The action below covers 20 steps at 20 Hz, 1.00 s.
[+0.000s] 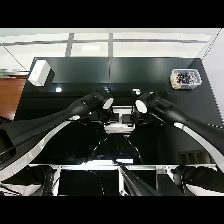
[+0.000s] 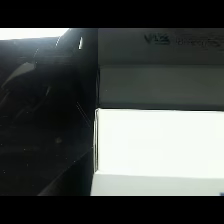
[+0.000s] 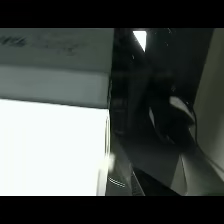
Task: Fold the box and place the chain.
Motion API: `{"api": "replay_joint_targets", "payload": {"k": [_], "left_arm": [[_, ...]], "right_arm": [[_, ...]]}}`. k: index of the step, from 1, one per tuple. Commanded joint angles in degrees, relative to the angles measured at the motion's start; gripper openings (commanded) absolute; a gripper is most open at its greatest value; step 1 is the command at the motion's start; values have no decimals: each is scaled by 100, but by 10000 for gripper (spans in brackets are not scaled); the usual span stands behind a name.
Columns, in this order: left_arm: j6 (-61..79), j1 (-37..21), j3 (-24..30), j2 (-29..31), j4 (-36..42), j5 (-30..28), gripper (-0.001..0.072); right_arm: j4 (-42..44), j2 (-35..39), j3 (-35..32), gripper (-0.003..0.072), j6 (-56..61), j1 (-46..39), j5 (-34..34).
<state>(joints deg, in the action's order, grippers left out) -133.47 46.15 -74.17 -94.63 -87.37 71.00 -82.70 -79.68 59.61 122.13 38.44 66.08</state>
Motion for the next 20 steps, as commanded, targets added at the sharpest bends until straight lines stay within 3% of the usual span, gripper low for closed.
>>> {"api": "replay_joint_targets", "payload": {"k": [1,4,7,9,10,11,13,15,19,20], "left_arm": [[-2,2,-4,2,2,2,29],[-2,2,-4,2,2,0,29],[-2,2,-4,2,2,2,29],[-2,0,-4,2,2,0,29],[-2,2,-4,2,2,0,29],[-2,2,-4,2,2,0,29],[-2,0,-4,2,2,2,29],[-2,2,-4,2,2,0,29],[-2,0,-4,2,4,2,29],[-2,2,-4,2,9,2,29]], "right_arm": [[-85,699,133,385,-448,-79,267],[-1215,1674,151,384,-457,-444,420],[-3532,1928,114,382,-459,-1132,413],[-4076,1895,-160,384,-452,-1989,-702],[-3853,1794,-269,497,-446,-2549,-1327],[-3456,1589,-278,710,-450,-3062,-1744],[-2496,1003,-120,710,-516,-3921,-2367],[-2048,229,501,709,-588,-4406,-2459],[-1572,-1469,2503,681,-846,-4695,-1609],[-1366,-1867,2979,577,-1016,-4730,-1283]]}}
